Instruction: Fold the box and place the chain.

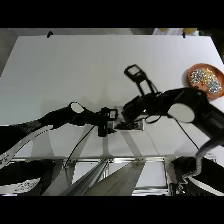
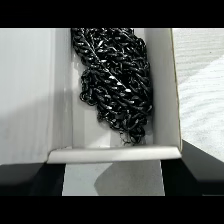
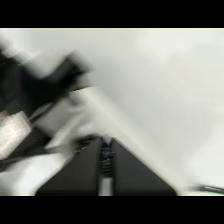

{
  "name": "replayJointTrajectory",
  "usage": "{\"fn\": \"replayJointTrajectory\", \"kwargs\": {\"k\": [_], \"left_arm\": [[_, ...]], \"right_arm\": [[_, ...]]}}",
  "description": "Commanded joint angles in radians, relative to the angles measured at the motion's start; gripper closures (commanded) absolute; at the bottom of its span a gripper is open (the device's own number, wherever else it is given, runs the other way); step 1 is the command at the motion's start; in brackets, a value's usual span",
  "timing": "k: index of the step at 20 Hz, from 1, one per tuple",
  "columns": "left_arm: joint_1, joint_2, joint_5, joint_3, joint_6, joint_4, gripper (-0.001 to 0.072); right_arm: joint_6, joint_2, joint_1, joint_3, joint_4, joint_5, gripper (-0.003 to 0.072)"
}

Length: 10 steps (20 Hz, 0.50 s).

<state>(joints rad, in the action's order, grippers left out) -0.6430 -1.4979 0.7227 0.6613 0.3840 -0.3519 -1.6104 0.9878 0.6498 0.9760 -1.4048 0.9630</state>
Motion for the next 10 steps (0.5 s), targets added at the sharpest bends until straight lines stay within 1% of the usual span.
{"fn": "replayJointTrajectory", "kwargs": {"k": [1, 3, 6, 7, 9, 10], "left_arm": [[0.0, 0.001, 0.0, 0.0, 0.0, 0.0, 0.0435], [0.0, 0.001, 0.0, 0.0, 0.0, 0.0, 0.0435], [0.0, 0.001, 0.0, 0.0, 0.0, 0.0, 0.0435], [0.0, 0.001, 0.0, 0.0, 0.0, 0.0, 0.0435], [0.0, 0.001, 0.0, 0.0, 0.0, 0.0, 0.0435], [0.001, 0.001, 0.0, 0.0, 0.0, 0.0, 0.0435]], "right_arm": [[0.048, 0.011, -0.19, 0.055, -0.089, 0.085, 0.067], [0.051, 0.031, -0.3, 0.044, -0.135, 0.137, 0.067], [0.052, 0.048, -0.419, -0.029, -0.148, 0.139, 0.0667], [0.052, 0.056, -0.443, -0.062, -0.147, 0.125, 0.0626], [0.052, 0.079, -0.471, -0.138, -0.147, 0.082, 0.0389], [0.052, 0.095, -0.471, -0.17, -0.149, 0.067, 0.0342]]}}
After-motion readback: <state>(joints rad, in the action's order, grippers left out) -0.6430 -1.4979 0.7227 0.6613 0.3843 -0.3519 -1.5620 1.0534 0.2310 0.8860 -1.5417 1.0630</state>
